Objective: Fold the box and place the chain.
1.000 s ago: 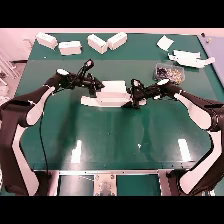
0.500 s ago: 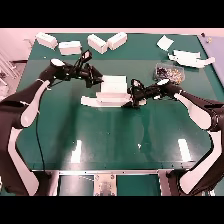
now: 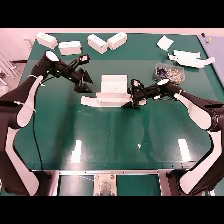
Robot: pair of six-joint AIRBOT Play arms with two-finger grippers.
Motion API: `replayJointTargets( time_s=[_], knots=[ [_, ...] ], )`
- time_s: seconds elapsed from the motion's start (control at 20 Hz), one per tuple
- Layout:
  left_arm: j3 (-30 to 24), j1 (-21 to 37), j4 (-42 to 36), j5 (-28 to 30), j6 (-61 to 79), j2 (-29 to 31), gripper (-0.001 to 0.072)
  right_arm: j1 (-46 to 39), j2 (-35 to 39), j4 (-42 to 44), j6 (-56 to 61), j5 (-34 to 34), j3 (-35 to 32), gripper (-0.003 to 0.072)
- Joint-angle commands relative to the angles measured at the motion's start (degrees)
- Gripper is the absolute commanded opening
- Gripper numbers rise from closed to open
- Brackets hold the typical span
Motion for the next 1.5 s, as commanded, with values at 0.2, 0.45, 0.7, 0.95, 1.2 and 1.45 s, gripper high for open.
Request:
replayJointTargets(
  time_s=[0.2, 0.45, 0.7, 0.95, 1.2, 1.45],
  knots=[
    [-3.7, 0.1, 3.4, -6.6, -1.4, -0.4, 0.0519, 0.0, 0.0, 0.0, 0.0, 0.0, 0.0, 0.0558],
    [-4.0, 0.2, 2.4, -12.0, -1.9, -0.1, 0.0018, 0.0, 0.0, 0.0, 0.0, 0.0, 0.0, 0.0558],
    [-4.8, 0.2, -1.2, -13.7, -6.2, 2.8, 0.0017, 0.0, 0.0, 0.0, 0.0, 0.0, 0.0, 0.0558],
    [-11.5, 0.3, -2.6, -2.1, -13.2, 5.7, 0.0018, 0.0, 0.0, 0.0, 0.0, 0.0, 0.0, 0.0558],
    [-19.7, 3.8, -16.6, 11.9, -11.7, 6.1, 0.0018, 0.0, 0.0, 0.0, 0.0, 0.0, 0.0, 0.0558],
    [-20.5, 4.1, -15.9, 14.4, -2.9, 6.1, 0.0019, 0.0, 0.0, 0.0, 0.0, 0.1, 0.0, 0.0558]
  ],
)
